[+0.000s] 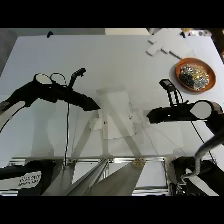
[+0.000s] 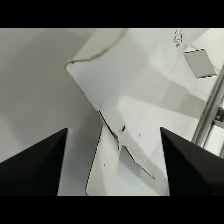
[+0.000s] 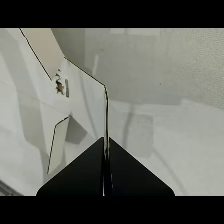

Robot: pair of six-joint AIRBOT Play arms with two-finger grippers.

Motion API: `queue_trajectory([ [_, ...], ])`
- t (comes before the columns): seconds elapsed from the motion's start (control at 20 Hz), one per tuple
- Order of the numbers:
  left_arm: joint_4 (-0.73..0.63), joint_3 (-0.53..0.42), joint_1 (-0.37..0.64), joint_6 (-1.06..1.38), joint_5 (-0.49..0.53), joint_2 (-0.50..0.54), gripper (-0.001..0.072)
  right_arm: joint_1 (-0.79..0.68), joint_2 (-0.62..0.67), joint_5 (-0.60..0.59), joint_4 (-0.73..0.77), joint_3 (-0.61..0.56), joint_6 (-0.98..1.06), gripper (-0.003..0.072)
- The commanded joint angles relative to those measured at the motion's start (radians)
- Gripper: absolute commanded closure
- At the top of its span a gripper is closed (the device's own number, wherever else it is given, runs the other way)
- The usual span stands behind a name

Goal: Fold the box and place the chain.

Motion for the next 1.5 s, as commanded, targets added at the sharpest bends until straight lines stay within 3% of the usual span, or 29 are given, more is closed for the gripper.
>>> queue_trajectory([
  [0.0, -0.084, 0.000, -0.012, 0.091, -0.010, -0.105, 0.0044, 0.001, 0.001, -0.001, 0.000, -0.001, 0.000, 0.0674],
  [0.3, -0.275, 0.000, -0.109, 0.247, 0.031, -0.189, 0.0055, 0.001, 0.001, -0.001, 0.000, -0.001, 0.000, 0.0674],
  [0.45, -0.273, 0.000, -0.128, 0.267, 0.059, -0.188, 0.0080, 0.001, 0.001, 0.000, 0.000, -0.001, 0.000, 0.0674],
  [0.5, -0.263, 0.000, -0.122, 0.266, 0.058, -0.187, 0.0120, 0.001, 0.001, 0.000, 0.000, -0.001, 0.000, 0.0674],
  [0.6, -0.227, 0.000, -0.104, 0.262, 0.047, -0.187, 0.0324, 0.001, 0.001, 0.000, -0.001, -0.001, 0.000, 0.0674],
  [0.75, -0.193, 0.000, -0.068, 0.264, -0.002, -0.185, 0.0503, 0.001, 0.001, -0.001, -0.001, -0.001, 0.000, 0.0674],
  [0.85, -0.183, 0.000, -0.047, 0.265, -0.018, -0.182, 0.0699, 0.001, 0.001, -0.001, -0.001, -0.001, 0.000, 0.0674],
  [1.15, -0.122, 0.029, -0.066, 0.271, 0.004, -0.163, 0.0707, 0.001, 0.001, 0.014, 0.001, 0.000, 0.000, 0.0667],
  [1.2, -0.110, 0.041, -0.082, 0.275, 0.022, -0.160, 0.0708, 0.001, 0.001, 0.018, 0.000, 0.000, 0.000, 0.0592],
  [1.3, -0.027, 0.079, -0.137, 0.275, 0.045, -0.158, 0.0708, 0.000, 0.002, 0.029, 0.000, 0.006, 0.000, 0.0349],
  [1.4, 0.098, 0.122, -0.214, 0.277, 0.078, -0.156, 0.0708, 0.000, 0.002, 0.050, -0.009, 0.024, 0.000, 0.0273],
  [1.45, 0.138, 0.135, -0.251, 0.317, 0.098, -0.156, 0.0708, 0.000, 0.002, 0.068, -0.020, 0.036, 0.001, 0.0273],
])
